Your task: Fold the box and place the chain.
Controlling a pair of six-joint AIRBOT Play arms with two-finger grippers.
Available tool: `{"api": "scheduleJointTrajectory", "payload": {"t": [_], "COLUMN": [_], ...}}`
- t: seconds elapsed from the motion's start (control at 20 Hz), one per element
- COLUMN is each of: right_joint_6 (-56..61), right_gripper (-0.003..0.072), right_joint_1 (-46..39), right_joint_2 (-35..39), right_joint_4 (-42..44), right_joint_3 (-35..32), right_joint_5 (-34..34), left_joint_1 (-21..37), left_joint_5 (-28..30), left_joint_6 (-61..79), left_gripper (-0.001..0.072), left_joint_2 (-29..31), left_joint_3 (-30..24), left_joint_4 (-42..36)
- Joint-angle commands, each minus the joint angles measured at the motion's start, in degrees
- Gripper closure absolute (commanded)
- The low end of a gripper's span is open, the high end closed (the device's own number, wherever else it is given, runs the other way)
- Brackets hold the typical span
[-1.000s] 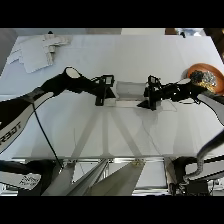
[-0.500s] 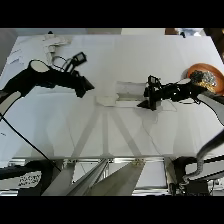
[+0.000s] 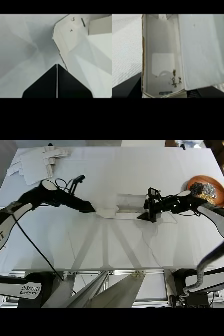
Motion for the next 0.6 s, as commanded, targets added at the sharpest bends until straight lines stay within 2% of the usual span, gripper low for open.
{"api": "scheduleJointTrajectory", "payload": {"t": [0.0,0.15,0.4,0.55], "right_joint_6": [0.0,0.0,0.0,0.0], "right_gripper": [0.0241,0.0241,0.0241,0.0241], "right_joint_1": [-0.02,-0.02,-0.02,-0.02], "right_joint_2": [0.02,0.02,0.02,0.02], "right_joint_4": [0.02,0.02,0.02,0.02], "right_joint_3": [0.0,0.0,0.0,0.0], "right_joint_5": [0.0,0.0,0.0,0.0], "left_joint_1": [-2.49,-3.82,-5.49,-7.02], "left_joint_5": [1.53,2.91,8.68,10.38], "left_joint_6": [-5.33,-5.75,-5.49,-5.46], "left_gripper": [0.0698,0.0698,0.0698,0.0698], "left_joint_2": [-2.25,-2.25,-2.27,-2.58], "left_joint_3": [-0.04,-0.04,-0.04,-0.04], "left_joint_4": [0.02,-0.37,-8.09,-8.2]}}
